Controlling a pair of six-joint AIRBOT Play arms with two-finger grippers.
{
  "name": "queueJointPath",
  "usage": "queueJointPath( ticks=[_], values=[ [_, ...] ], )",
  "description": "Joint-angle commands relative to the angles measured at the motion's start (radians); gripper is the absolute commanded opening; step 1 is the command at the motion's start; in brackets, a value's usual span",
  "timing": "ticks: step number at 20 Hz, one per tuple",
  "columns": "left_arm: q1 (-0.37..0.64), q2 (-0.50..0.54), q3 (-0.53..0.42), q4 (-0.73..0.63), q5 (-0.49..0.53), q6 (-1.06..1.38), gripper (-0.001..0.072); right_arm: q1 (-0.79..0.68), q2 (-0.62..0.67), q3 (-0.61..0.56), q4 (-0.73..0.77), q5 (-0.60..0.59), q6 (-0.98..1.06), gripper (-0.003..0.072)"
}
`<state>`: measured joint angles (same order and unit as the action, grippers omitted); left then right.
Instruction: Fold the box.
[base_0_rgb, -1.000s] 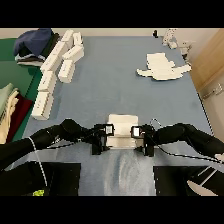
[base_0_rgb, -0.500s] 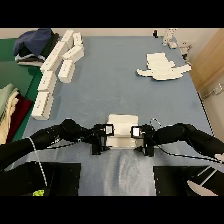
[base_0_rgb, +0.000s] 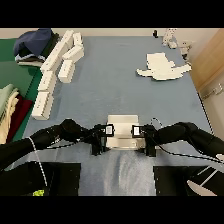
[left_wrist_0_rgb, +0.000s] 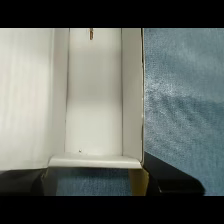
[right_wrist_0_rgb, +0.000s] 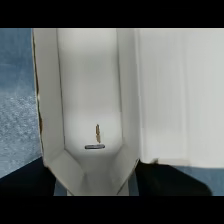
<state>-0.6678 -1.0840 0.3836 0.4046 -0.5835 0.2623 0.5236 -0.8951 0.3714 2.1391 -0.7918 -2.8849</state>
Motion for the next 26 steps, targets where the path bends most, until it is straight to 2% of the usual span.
queueJointPath(
  ticks=[1,5,8,9,11,12,13,14,15,16,18,20,26],
  values=[
    [0.0,0.001,0.001,-0.001,0.006,-0.001,0.051,0.0,0.068,0.046,-0.159,-0.144,0.242,0.0716],
    [0.0,0.001,0.001,-0.001,0.006,-0.001,0.051,0.0,0.194,0.117,-0.333,-0.384,0.567,0.0705],
    [0.0,0.001,0.001,-0.001,0.006,-0.001,0.051,0.0,0.282,0.157,-0.315,-0.481,0.943,0.069],
    [0.0,0.001,0.001,-0.001,0.006,-0.001,0.051,0.0,0.293,0.157,-0.253,-0.469,1.087,0.0606],
    [0.0,0.001,0.001,-0.001,0.006,-0.001,0.051,0.003,0.28,0.131,0.017,-0.379,1.173,0.0351],
    [0.0,0.001,0.001,-0.001,0.006,-0.001,0.051,0.019,0.26,0.104,0.167,-0.276,1.173,0.0288],
    [0.0,0.001,0.001,-0.001,0.006,-0.001,0.051,0.046,0.233,0.081,0.252,-0.161,1.182,0.028],
    [0.0,0.001,0.001,-0.001,0.006,-0.001,0.051,0.088,0.196,0.071,0.289,-0.04,1.208,0.0279],
    [0.0,0.001,0.001,-0.001,0.006,-0.001,0.051,0.122,0.161,0.077,0.29,0.064,1.258,0.0239],
    [0.0,0.001,0.001,-0.001,0.006,-0.001,0.051,0.147,0.128,0.097,0.289,0.156,1.293,0.0161],
    [0.0,0.001,0.001,-0.001,0.006,-0.001,0.051,0.139,0.072,0.161,0.263,0.224,1.299,0.015],
    [0.0,0.001,0.001,-0.001,0.006,-0.001,0.051,0.089,0.009,0.212,0.214,0.218,1.299,0.015],
    [0.0,0.001,0.001,-0.001,0.006,-0.001,0.051,0.036,-0.173,0.219,0.214,0.207,1.296,0.015]
  ],
)
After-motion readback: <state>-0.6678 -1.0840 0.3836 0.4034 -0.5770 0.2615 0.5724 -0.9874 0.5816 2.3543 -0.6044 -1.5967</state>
